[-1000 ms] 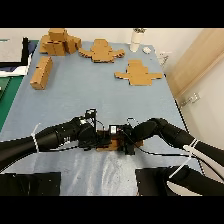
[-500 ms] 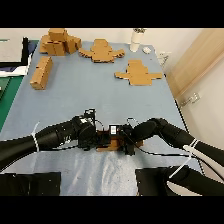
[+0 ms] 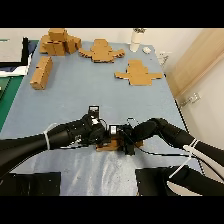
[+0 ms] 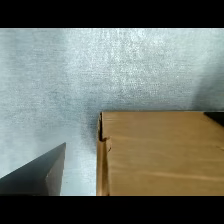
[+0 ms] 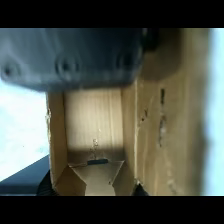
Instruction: Fold the box.
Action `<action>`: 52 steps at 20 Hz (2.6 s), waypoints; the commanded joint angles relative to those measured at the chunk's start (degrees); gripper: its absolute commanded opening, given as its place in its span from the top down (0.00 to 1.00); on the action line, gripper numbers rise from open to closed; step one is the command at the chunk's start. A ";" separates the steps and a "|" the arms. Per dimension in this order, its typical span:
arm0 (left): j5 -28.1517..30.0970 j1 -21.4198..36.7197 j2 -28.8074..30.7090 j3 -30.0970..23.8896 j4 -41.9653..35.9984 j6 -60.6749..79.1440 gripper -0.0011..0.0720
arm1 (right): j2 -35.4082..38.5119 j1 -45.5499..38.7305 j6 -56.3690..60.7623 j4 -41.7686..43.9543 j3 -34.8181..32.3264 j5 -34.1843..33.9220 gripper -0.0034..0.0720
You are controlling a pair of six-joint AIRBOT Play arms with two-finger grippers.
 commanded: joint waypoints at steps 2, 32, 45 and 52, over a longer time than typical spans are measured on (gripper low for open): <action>0.83 -0.74 -2.71 1.81 1.73 0.00 0.27 | 0.00 0.02 0.02 0.02 0.00 0.02 0.27; 0.48 -1.44 -4.63 1.84 1.49 -0.04 0.35 | 0.00 0.02 0.02 0.02 0.00 0.02 0.27; -1.36 -1.33 -4.66 4.81 1.53 0.00 0.35 | 0.00 0.02 0.02 0.02 0.00 0.02 0.27; -3.54 -1.20 -4.61 4.81 -0.07 0.13 0.31 | 0.00 0.02 0.02 0.02 0.00 0.02 0.27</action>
